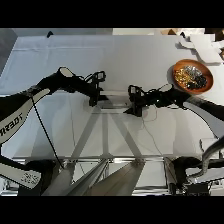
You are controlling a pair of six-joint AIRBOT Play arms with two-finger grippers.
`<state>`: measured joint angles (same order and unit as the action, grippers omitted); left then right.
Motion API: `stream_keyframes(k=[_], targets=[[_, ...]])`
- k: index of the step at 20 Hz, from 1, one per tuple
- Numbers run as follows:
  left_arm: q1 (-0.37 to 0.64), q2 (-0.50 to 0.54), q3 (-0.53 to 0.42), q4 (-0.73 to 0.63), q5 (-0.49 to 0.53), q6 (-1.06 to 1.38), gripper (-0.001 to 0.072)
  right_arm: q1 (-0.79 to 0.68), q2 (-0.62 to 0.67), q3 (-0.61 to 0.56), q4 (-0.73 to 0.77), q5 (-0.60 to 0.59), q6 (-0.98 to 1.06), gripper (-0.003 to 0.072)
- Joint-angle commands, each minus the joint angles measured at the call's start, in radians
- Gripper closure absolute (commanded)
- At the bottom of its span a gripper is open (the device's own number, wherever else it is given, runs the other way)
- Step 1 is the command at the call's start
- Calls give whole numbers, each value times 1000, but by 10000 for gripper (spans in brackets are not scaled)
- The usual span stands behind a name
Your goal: Fold the box and place the chain.
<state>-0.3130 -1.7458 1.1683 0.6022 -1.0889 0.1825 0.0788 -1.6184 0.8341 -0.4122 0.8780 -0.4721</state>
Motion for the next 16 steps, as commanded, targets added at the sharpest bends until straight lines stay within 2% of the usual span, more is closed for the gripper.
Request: stream_keyframes(k=[1, 4, 5, 8, 13, 16], targets=[[0, 0, 0, 0, 1, 0, 699, 1, 0, 1, 0, 0, 0, 260], [0, 0, 0, -1, 0, -7, 696, 1, 0, 1, 0, 0, 0, 260], [0, 0, 0, -4, -1, -7, 674, 1, 0, 1, 0, 0, 0, 260], [8, 6, 0, -11, -2, -8, 545, 1, 0, 1, 0, 0, 0, 260], [29, 50, 0, 12, -26, -16, 547, 1, 0, 1, 0, 0, 0, 260], [60, 98, 0, 147, -90, -80, 547, 1, 0, 1, 0, 0, 0, 260]])
